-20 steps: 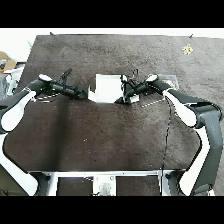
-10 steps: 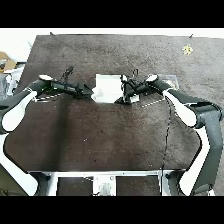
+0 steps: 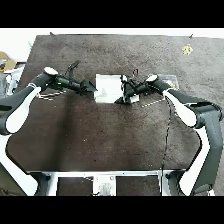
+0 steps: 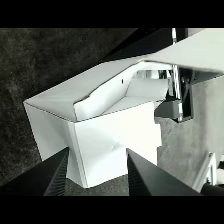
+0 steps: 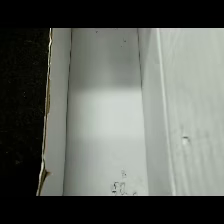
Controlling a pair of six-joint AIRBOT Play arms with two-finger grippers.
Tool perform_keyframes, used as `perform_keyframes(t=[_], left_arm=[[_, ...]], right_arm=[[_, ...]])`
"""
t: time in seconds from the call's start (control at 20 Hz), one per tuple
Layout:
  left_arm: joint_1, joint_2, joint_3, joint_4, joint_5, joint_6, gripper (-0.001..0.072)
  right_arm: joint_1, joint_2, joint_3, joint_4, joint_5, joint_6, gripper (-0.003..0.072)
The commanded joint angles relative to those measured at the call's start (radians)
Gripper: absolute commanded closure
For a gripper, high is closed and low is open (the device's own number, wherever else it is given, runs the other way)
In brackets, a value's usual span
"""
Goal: Fold the box and place the chain.
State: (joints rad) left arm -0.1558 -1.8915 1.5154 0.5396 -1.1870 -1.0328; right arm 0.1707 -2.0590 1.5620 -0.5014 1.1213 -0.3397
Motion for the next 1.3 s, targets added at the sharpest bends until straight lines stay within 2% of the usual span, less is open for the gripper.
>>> perform_keyframes(t=[0.0, 0.1, 0.55, 1.05, 1.25], left_arm=[[-0.05, 0.0, 0.068, 0.153, 0.009, -0.106, 0.0318], [-0.076, 0.0, 0.095, 0.216, 0.023, -0.151, 0.0318], [-0.137, 0.0, 0.097, 0.375, 0.127, -0.314, 0.0318], [-0.162, 0.0, 0.101, 0.5, 0.146, -0.468, 0.0318], [-0.231, -0.001, 0.172, 0.71, 0.12, -0.617, 0.0318]], right_arm=[[0.0, 0.0, 0.0, 0.0, 0.0, 0.0, 0.0292], [0.0, 0.0, 0.0, 0.0, 0.0, 0.0, 0.0292], [0.0, 0.0, 0.0, 0.0, 0.0, 0.0, 0.0292], [0.0, 0.0, 0.0, 0.0, 0.0, 0.0, 0.0292], [0.0, 0.0, 0.0, 0.0, 0.0, 0.0, 0.0292]])
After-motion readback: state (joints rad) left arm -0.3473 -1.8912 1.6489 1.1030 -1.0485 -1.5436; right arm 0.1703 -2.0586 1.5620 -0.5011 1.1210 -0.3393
